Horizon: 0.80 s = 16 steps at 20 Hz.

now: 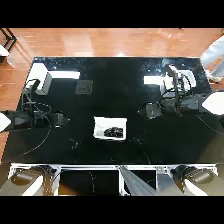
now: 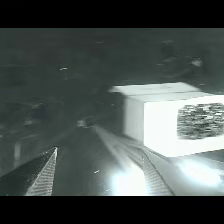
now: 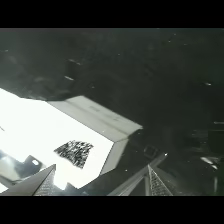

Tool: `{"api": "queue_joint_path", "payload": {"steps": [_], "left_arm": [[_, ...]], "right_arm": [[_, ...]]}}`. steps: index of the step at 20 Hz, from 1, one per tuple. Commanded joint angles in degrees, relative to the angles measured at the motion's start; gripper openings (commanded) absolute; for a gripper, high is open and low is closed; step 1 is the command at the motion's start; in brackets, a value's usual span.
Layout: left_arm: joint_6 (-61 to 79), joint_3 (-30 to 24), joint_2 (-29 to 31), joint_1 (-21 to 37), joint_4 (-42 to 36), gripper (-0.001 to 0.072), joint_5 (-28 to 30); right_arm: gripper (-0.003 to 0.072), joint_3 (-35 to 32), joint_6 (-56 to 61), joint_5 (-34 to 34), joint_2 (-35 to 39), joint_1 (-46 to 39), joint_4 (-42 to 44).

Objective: Fold the box and place the chain.

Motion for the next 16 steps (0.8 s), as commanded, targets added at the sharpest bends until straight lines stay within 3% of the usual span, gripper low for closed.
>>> {"api": "queue_joint_path", "payload": {"steps": [1,8,16], "left_arm": [[5.44,-0.81,-3.41,0.96,-6.4,0.0634,3.74],[5.42,-0.81,-5.95,0.96,-5.73,0.0634,2.54],[5.4,-0.81,-5.95,0.96,-5.77,0.0633,-0.07]], "right_arm": [[0.0707,2.73,-3.02,-1.92,-3.39,0.96,-3.69],[0.0706,10.4,-19.04,-4.15,-18.86,4.92,-2.23],[0.0706,10.4,-24.5,-4.55,-19.85,15.21,-0.31]]}}
